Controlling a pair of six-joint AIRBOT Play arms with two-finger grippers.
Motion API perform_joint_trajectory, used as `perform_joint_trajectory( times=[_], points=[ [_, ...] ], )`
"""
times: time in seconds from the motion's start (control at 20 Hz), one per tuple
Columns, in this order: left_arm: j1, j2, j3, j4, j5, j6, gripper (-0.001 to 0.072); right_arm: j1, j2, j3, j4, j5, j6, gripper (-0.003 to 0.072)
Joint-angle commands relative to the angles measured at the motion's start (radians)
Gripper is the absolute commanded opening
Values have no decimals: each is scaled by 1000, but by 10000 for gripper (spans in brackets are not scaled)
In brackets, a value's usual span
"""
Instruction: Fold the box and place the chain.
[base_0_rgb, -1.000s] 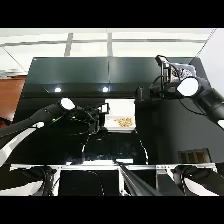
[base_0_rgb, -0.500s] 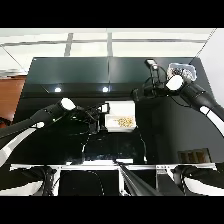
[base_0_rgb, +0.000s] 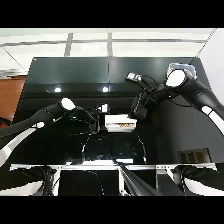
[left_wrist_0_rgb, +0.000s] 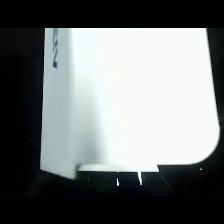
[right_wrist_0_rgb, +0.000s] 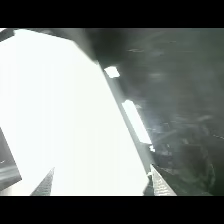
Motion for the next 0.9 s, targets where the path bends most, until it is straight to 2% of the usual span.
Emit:
perform_joint_trajectory(
  times=[0.0, 0.3, 0.5, 0.65, 0.75, 0.85],
  points=[
    [0, -1, 1, 0, 0, 0, 292, 31, 2, -46, 33, 33, -99, 720],
    [0, -1, 1, 0, 0, 0, 292, 73, 2, -75, 32, -91, -184, 720],
    [0, -1, 1, 0, -1, 0, 292, 77, 8, -72, 34, -52, -180, 720],
    [0, -1, 1, 1, -1, 0, 292, 75, 64, -54, 32, 11, -121, 720],
    [0, -1, 1, 1, -1, 0, 292, 64, 129, -49, 27, 3, -92, 720],
    [0, -1, 1, 1, -1, 0, 292, 24, 179, -49, 28, -63, -30, 720]
  ],
)
